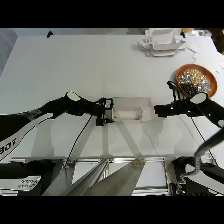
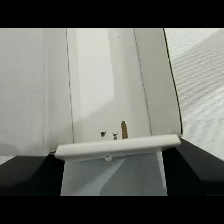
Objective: Fold the box and place the chain.
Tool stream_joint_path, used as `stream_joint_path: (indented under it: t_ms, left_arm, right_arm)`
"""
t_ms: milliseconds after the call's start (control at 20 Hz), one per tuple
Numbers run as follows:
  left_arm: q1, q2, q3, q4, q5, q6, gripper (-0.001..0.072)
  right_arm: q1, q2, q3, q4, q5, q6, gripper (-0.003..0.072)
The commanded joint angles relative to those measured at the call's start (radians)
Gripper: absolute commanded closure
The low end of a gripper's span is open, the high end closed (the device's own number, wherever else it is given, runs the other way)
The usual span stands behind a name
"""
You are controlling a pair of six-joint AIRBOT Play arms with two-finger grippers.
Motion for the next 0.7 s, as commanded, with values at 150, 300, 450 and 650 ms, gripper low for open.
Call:
stream_joint_path:
  t_ms: [150, 300, 450, 650]
  left_arm:
    - [0.0, 0.0, 0.001, 0.0, 0.0, 0.0, 0.0697]
    - [0.0, 0.0, 0.001, 0.0, 0.0, 0.0, 0.0697]
    - [0.0, 0.0, 0.001, 0.0, 0.0, 0.0, 0.0697]
    - [0.0, 0.0, 0.001, 0.0, 0.0, 0.0, 0.0697]
  right_arm:
    - [0.0, -0.003, 0.0, 0.13, 0.076, -0.06, 0.0663]
    - [0.0, 0.019, 0.0, 0.13, 0.087, -0.063, 0.0629]
    - [0.0, 0.068, 0.0, 0.134, 0.098, -0.078, 0.0494]
    - [0.032, 0.113, 0.0, 0.167, 0.116, -0.116, 0.0291]
